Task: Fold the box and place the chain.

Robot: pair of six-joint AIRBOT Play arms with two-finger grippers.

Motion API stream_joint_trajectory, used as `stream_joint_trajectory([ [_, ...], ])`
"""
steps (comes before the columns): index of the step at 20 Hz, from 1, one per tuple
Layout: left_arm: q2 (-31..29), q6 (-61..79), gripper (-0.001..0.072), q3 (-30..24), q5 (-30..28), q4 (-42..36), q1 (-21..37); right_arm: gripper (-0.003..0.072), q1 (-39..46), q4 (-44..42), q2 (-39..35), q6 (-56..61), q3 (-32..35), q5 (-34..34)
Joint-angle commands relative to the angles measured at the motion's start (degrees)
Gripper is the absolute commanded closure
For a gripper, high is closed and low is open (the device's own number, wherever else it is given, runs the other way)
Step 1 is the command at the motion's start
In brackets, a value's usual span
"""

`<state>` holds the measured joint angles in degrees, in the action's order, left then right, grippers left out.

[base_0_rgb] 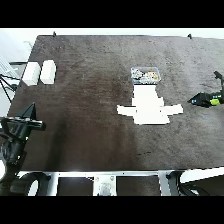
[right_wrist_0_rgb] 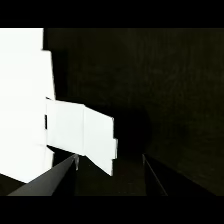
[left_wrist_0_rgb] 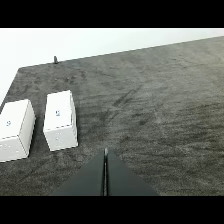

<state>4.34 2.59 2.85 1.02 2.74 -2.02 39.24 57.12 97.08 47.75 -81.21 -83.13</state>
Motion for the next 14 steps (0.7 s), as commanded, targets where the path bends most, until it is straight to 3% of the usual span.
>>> stream_joint_trajectory([
  [1, 0.0, 0.0, 0.0688, 0.0, 0.0, 0.0, 0.0, 0.0223, -0.3, -1.4, 3.4, -1.9, -0.9, -2.7],
  [14, 0.0, 0.0, 0.0688, 0.0, 0.0, 0.0, 0.0, 0.0242, -4.3, -5.1, 10.3, -3.8, -0.8, -8.0],
])
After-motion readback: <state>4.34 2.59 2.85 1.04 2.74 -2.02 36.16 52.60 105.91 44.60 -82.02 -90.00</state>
